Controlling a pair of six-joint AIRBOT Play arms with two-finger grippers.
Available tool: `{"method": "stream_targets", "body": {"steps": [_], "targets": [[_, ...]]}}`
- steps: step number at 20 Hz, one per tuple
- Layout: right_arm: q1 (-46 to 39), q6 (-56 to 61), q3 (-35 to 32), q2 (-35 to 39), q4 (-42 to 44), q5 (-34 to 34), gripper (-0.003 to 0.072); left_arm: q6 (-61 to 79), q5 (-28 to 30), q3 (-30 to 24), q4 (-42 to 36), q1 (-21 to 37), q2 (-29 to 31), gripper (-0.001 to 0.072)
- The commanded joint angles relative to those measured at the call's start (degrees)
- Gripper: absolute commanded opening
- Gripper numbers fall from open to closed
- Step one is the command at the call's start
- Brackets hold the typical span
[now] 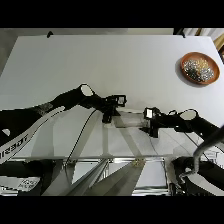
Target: Fold the box and place the chain.
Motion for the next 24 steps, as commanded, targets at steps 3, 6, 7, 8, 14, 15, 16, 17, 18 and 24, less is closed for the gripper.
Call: {"method": "stream_targets", "body": {"steps": [3,6,7,8,14,15,16,17,18,24], "targets": [[0.0,0.0,0.0,0.0,0.0,0.0,0.04,0.0,-0.2,0.0,-0.1,0.0,0.0,0.0011],[0.0,0.0,0.0,0.0,0.0,0.0,0.04,-0.6,-1.1,0.0,0.0,0.0,0.0,0.0011],[0.0,0.0,0.0,0.0,0.0,0.0,0.04,-0.6,-1.1,0.0,0.0,0.0,0.0,0.0011],[0.0,0.0,0.0,0.0,0.0,0.0,0.04,-0.6,-1.1,0.0,0.0,0.0,0.1,0.0011],[0.0,0.0,0.0,0.0,0.0,0.0,0.04,-0.6,-0.8,0.0,0.7,1.4,4.6,0.0394],[0.0,0.0,0.0,0.0,0.0,0.0,0.04,-0.6,-0.9,0.0,0.8,1.8,5.5,0.0431],[0.0,0.0,0.0,0.0,0.0,0.0,0.04,-0.7,-1.1,0.0,1.5,2.3,6.4,0.0496],[0.0,0.0,0.0,0.1,0.0,0.0,0.04,-1.4,-1.3,0.0,2.8,2.6,7.2,0.0541],[0.0,0.0,0.0,0.1,0.0,0.0,0.04,-3.5,-1.7,0.0,4.8,2.9,8.0,0.0568],[0.0,0.0,0.0,0.1,0.0,0.0,0.04,-20.3,-9.4,0.0,23.0,5.1,13.7,0.0574]]}}
